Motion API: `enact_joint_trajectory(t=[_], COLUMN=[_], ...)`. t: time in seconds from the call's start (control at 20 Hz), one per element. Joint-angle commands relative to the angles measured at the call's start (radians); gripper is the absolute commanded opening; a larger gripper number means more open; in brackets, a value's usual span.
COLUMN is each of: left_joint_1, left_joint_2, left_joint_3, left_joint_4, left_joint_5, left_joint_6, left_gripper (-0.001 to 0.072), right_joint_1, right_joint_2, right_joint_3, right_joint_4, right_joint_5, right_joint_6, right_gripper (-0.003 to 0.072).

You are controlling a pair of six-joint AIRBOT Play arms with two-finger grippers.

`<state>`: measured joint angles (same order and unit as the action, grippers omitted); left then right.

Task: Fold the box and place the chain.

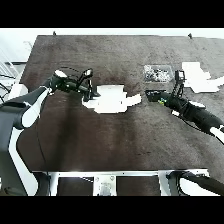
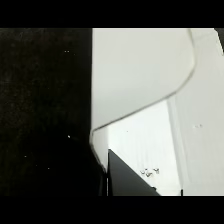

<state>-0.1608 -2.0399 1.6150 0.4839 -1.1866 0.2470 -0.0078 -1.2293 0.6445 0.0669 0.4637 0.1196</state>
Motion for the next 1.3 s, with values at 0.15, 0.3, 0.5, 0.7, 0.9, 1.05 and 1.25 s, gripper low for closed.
enact_joint_trajectory(t=[0.15,0.3,0.5,0.7,0.9,1.05,1.25], left_joint_1=[0.000,0.000,0.000,0.000,0.000,0.000,0.000], left_joint_2=[-0.005,-0.005,-0.004,-0.004,-0.005,-0.005,-0.005], left_joint_3=[-0.002,-0.002,-0.002,-0.002,-0.002,-0.002,-0.002], left_joint_4=[0.006,0.005,0.004,0.004,0.004,0.003,0.003], left_joint_5=[0.000,0.000,0.001,0.001,0.001,0.001,0.001], left_joint_6=[0.017,0.016,0.015,0.016,0.016,0.015,0.015], left_gripper=[0.0019,0.0019,0.0019,0.0019,0.0019,0.0019,0.0019], right_joint_1=[0.000,0.008,0.091,0.196,0.251,0.269,0.291], right_joint_2=[0.020,0.036,-0.002,-0.060,-0.116,-0.180,-0.235], right_joint_3=[-0.001,-0.001,0.003,0.030,0.098,0.150,0.190], right_joint_4=[-0.020,-0.136,-0.329,-0.443,-0.523,-0.562,-0.603], right_joint_5=[0.163,0.281,0.270,0.246,0.224,0.224,0.180], right_joint_6=[-0.294,-0.368,-0.469,-0.502,-0.503,-0.503,-0.502], right_gripper=[0.0548,0.0548,0.0548,0.0616,0.0616,0.0617,0.0617])
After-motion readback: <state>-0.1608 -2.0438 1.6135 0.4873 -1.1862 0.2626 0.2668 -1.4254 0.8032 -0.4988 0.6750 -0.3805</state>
